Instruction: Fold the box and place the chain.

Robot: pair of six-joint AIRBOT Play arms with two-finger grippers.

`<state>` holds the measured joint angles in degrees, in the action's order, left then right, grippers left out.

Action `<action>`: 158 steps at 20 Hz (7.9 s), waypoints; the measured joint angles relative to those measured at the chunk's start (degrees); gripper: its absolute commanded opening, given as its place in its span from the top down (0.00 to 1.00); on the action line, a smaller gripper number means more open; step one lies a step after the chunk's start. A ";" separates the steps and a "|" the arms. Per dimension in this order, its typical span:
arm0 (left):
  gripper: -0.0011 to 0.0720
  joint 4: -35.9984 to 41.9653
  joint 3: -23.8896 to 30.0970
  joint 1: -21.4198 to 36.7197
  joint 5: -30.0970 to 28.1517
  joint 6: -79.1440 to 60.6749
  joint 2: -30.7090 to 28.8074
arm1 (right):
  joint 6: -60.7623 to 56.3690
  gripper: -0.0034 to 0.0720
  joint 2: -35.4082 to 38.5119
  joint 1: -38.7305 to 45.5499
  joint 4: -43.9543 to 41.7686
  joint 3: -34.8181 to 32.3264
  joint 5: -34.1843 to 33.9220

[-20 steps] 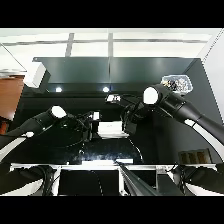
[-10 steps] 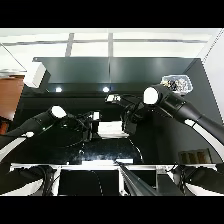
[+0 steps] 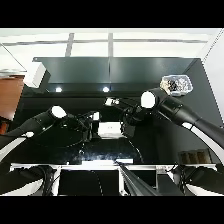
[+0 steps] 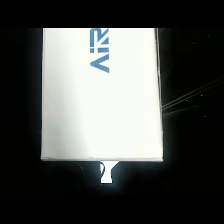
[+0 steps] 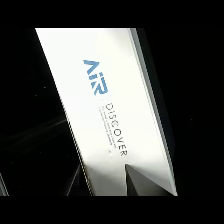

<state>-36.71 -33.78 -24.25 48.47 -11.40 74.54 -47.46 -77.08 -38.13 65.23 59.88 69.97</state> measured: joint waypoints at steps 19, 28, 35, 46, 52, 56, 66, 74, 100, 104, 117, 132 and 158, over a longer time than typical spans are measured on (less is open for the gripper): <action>0.45 0.02 0.02 0.00 -0.02 0.11 0.00 | -11.91 0.91 5.92 14.05 -29.57 -14.86 -1.38; 0.45 0.02 0.02 0.00 -0.04 0.02 0.00 | -13.27 0.91 2.25 10.56 -37.00 -18.45 -12.22; 0.45 -0.13 0.02 0.00 -0.04 0.00 0.00 | -13.62 0.91 0.17 9.33 -36.72 -18.58 -13.22; 0.01 -0.66 0.07 0.15 0.15 3.19 -1.22 | -13.00 0.91 9.46 22.27 -34.86 -14.58 -4.55; 0.01 -5.18 0.07 1.90 1.95 10.69 -8.66 | -13.60 0.91 16.48 35.58 -33.27 -13.86 0.22; 0.01 -6.82 -0.37 2.93 5.46 16.61 -15.72 | -13.46 0.91 17.53 38.64 -30.88 -13.79 0.81; 0.01 4.04 -6.60 -7.61 -2.54 16.92 -9.57 | -13.18 0.91 17.88 39.76 -28.61 -13.77 -0.35; 0.01 4.92 -8.59 -11.15 -5.90 15.91 -3.34 | -13.18 0.91 17.88 39.76 -27.61 -13.79 -1.07; 0.03 -2.86 -8.37 -14.73 -6.21 20.24 2.95 | -13.16 0.91 17.90 39.76 -27.17 -13.79 -3.17; 0.33 -6.05 -8.92 -14.91 -7.02 26.01 3.17 | -13.16 0.91 17.88 39.76 -27.15 -13.79 -3.19; 0.33 -26.95 -10.01 22.10 9.42 47.28 -10.54 | -13.16 0.91 17.88 39.76 -27.15 -13.79 -1.81; 0.32 -25.75 -19.69 58.97 -7.48 47.21 4.15 | -13.16 0.91 17.88 39.76 -27.23 -13.79 -2.29; 0.95 -17.90 -23.69 45.68 -0.70 53.09 -16.85 | -22.34 0.91 21.97 39.76 -9.46 -13.81 -1.88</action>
<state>-54.61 -57.47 21.43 47.77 41.69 57.69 -69.80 -55.11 1.63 55.77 46.06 68.10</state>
